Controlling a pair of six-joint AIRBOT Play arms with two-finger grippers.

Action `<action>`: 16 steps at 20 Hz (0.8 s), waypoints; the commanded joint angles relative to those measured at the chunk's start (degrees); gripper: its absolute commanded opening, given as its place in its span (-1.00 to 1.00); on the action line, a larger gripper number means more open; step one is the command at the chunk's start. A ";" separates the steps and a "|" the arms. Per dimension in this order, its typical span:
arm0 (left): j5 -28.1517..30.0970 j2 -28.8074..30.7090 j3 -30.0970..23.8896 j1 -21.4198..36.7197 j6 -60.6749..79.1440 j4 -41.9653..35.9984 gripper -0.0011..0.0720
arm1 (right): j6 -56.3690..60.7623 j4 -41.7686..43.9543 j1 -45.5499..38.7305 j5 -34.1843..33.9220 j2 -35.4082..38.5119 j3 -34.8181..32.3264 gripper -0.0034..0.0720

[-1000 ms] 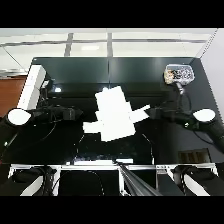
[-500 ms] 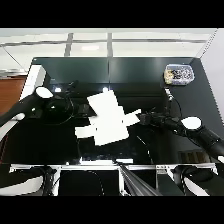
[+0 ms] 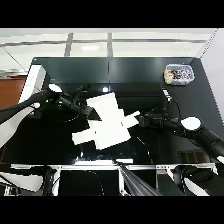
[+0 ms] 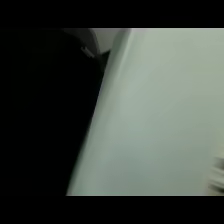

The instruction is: Fold the box and place the chain.

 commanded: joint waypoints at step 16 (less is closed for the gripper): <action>25.42 23.71 -16.81 -7.98 48.98 -4.13 -0.89 | 8.00 -27.96 -22.51 19.12 0.04 10.34 0.95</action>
